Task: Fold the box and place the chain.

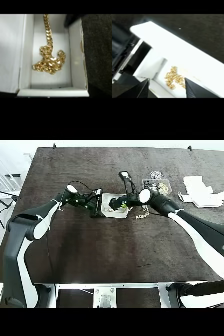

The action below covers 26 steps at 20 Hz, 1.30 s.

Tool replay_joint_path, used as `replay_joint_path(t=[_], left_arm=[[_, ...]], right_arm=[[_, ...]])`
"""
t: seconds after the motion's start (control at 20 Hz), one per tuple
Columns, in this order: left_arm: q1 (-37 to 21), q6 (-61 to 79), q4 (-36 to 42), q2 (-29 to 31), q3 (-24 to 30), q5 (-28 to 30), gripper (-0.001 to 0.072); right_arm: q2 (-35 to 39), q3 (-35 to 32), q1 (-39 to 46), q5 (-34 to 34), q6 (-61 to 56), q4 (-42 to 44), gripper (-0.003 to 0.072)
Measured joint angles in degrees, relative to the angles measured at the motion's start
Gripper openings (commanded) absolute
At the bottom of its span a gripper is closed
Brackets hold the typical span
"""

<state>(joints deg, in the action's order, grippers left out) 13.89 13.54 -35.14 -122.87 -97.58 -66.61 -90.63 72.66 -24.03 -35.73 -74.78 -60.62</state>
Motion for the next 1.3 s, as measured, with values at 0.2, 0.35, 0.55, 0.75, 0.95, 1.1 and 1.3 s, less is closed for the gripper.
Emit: replay_joint_path(t=[0.2, 0.35, 0.55, 0.75, 0.95, 1.1, 1.3], left_arm=[[0.0, 0.0, 0.0, 0.0, 0.0, 0.0, 0.0457], [0.0, 0.0, 0.0, 0.0, 0.0, 0.0, 0.0457], [0.0, 0.0, 0.0, 0.0, 0.0, 0.0, 0.0457], [0.0, 0.0, 0.0, 0.0, 0.0, 0.0, 0.0457], [0.0, 0.0, 0.0, 0.0, 0.0, 0.0, 0.0457], [0.0, 0.0, 0.0, 0.0, 0.0, 0.0, 0.0457], [0.0, 0.0, 0.0, 0.0, 0.0, 0.0, 0.0457]], right_arm=[[4.2, -0.4, 5.7, -2.1, -0.1, -0.9, 0.0512], [5.6, -2.1, 11.7, -2.6, -2.5, -1.1, 0.0416], [3.2, -4.1, 17.9, 1.1, -5.2, -0.1, 0.0417], [-3.0, -1.4, 19.9, 4.7, -5.5, 2.1, 0.0425], [-9.9, 3.5, 20.4, 6.0, -5.6, 2.9, 0.0424], [-13.7, 7.1, 20.6, 6.5, -5.6, 3.5, 0.0399], [-17.3, 10.8, 20.7, 6.7, -5.7, 4.6, 0.0019]])
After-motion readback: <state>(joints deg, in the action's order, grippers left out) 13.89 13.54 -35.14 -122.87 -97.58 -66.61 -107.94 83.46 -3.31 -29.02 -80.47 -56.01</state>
